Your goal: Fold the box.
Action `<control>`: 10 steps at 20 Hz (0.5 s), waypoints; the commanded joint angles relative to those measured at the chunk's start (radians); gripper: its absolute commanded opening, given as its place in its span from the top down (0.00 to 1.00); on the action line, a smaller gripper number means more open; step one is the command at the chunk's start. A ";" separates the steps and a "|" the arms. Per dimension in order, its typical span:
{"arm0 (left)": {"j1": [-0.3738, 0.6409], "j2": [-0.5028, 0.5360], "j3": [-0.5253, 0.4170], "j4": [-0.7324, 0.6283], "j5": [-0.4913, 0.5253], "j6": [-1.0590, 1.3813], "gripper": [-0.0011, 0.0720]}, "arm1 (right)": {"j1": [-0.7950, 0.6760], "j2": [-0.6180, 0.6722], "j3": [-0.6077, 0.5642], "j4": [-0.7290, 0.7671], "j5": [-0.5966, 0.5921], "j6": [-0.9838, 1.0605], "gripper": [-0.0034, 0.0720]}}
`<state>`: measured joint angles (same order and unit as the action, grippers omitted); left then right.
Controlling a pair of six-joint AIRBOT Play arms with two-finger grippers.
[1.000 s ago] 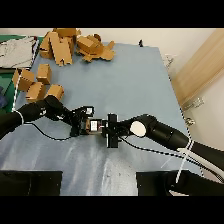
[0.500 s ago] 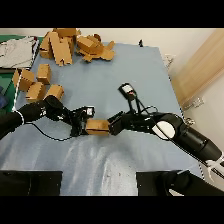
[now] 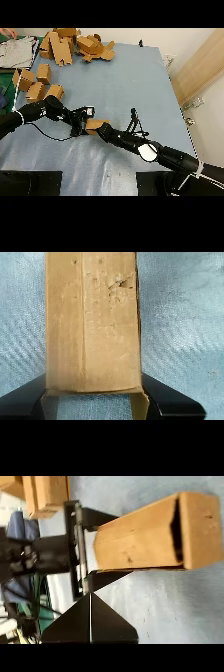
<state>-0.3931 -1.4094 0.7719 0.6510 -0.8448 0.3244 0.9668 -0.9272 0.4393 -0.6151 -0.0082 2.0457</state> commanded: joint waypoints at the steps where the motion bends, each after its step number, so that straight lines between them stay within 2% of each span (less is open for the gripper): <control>1: 0.000 -0.001 0.000 0.000 0.008 0.000 0.35 | 0.042 -0.087 -0.014 0.070 -0.148 0.033 0.96; 4: 0.000 0.000 0.000 0.000 0.008 0.000 0.35 | 0.042 -0.134 -0.014 0.069 -0.194 0.033 0.96; 10: 0.000 -0.001 0.000 0.000 0.008 0.000 0.35 | 0.042 -0.158 -0.014 0.043 -0.193 0.033 0.96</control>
<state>-0.3931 -1.4094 0.7719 0.6506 -0.8391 0.3233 1.0080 -1.0725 0.4255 -0.5644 -0.1844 2.0769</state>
